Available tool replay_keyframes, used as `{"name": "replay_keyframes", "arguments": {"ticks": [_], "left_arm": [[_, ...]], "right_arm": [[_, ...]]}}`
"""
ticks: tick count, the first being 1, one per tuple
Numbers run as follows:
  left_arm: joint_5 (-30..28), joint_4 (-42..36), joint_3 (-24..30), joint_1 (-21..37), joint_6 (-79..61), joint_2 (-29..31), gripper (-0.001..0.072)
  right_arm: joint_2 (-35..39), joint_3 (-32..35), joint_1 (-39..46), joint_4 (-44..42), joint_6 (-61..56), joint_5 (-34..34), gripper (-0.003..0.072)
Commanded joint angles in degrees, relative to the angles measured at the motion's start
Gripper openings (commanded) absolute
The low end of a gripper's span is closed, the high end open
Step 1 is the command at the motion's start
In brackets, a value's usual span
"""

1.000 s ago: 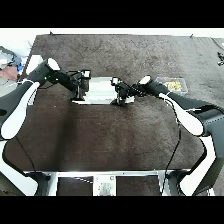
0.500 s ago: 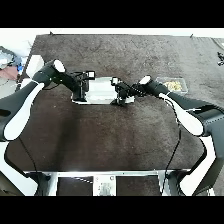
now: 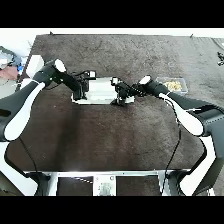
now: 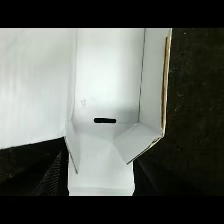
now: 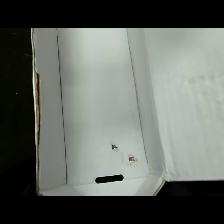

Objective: Fold the box and place the chain.

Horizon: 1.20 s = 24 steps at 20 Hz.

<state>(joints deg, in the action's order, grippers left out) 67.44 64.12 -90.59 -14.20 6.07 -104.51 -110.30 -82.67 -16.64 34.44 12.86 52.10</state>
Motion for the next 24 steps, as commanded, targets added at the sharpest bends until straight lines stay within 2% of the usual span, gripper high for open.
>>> {"name": "replay_keyframes", "arguments": {"ticks": [1, 6, 8, 9, 11, 12, 13, 18, 19, 21, 22, 23, 24], "left_arm": [[0.6, 0.5, -0.1, -0.3, 0.1, 0.0, 0.0486], [0.6, 0.4, -0.1, -0.3, 1.4, -0.1, 0.0483], [1.9, 0.3, -0.1, -0.3, 1.4, -0.1, 0.0313], [2.1, 0.3, -0.1, -0.3, 1.4, -0.1, 0.0285], [2.1, 0.2, -0.1, -0.3, 1.4, -0.1, 0.0284], [2.3, 0.0, -0.1, -0.3, 1.4, -0.1, 0.0259], [2.6, -0.6, -0.1, -0.3, 1.4, -0.1, 0.0204], [3.3, -1.3, -0.1, -0.3, -1.6, -0.1, 0.0202], [3.5, -1.7, -0.1, -0.3, -2.1, -0.1, 0.015], [3.5, -1.8, -0.1, -0.3, -2.1, -0.1, 0.0131], [3.1, -2.0, -0.1, -0.3, -2.6, -0.1, 0.0072], [2.0, -2.2, -0.1, -0.3, -3.6, -0.1, 0.0045], [0.5, -2.8, -0.1, -0.3, -4.0, -0.4, 0.0045]], "right_arm": [[0.0, 0.0, 0.0, 0.0, 0.0, 0.0, 0.0602], [0.0, 0.0, 0.0, 0.0, 0.0, 0.0, 0.0602], [0.0, 0.0, 0.0, 0.0, 0.0, 0.0, 0.0602], [0.0, 0.0, 0.0, 0.0, 0.0, 0.0, 0.0602], [0.0, 0.0, 0.0, 0.0, 0.0, 0.0, 0.0602], [0.0, 0.0, 0.0, 0.0, 0.0, 0.0, 0.0602], [0.0, 0.0, 0.0, 0.0, 0.0, 0.0, 0.0602], [0.0, 0.0, 0.0, 0.0, 0.0, 0.0, 0.0602], [0.0, 0.0, 0.0, 0.0, 0.0, 0.0, 0.0602], [0.0, 0.0, 0.0, 0.0, 0.0, 0.0, 0.0602], [0.0, 0.0, 0.0, 0.0, 0.0, 0.0, 0.0602], [0.0, 0.0, 0.0, 0.0, 0.0, 0.0, 0.0603], [0.0, 0.0, 0.0, 0.0, 0.0, 0.0, 0.0602]]}}
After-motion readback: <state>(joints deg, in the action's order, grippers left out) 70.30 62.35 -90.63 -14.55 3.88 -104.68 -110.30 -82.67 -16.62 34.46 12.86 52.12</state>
